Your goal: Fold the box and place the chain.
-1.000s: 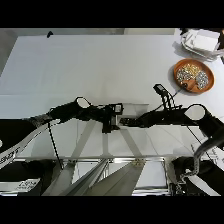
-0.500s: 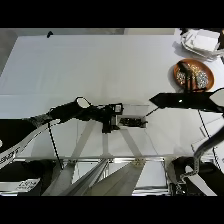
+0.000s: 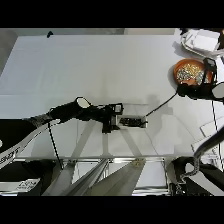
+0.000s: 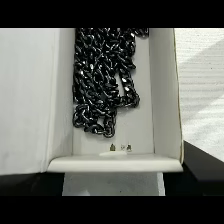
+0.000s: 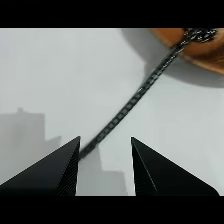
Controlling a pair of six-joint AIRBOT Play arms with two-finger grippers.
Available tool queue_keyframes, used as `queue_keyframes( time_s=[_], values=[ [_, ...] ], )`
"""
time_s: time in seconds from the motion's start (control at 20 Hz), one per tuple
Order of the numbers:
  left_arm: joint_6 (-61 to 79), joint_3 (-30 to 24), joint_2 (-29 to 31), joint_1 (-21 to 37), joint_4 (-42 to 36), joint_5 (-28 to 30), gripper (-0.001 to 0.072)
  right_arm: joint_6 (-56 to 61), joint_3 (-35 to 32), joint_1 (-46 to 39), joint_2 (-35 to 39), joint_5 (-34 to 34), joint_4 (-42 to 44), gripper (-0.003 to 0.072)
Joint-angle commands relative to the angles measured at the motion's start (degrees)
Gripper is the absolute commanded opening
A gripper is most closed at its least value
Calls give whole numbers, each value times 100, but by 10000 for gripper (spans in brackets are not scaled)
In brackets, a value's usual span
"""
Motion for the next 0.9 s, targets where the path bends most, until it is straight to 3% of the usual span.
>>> queue_keyframes(
  time_s=[0.0,0.45,0.75,0.8,0.85],
  values=[
    [0,-2,4,-4,0,0,364,697,9,-46,-859,-876,-647,362],
    [0,-2,4,-4,0,0,364,1421,9,-46,-1624,-1788,-1178,329],
    [2,-2,4,-4,0,0,364,1414,9,-44,-1794,-2426,-1165,132],
    [0,-2,4,-4,0,0,364,1388,9,-44,-1794,-2420,-1165,38],
    [2,-2,4,-4,0,0,364,1386,9,-44,-1794,-2404,-1165,29]
  ],
)
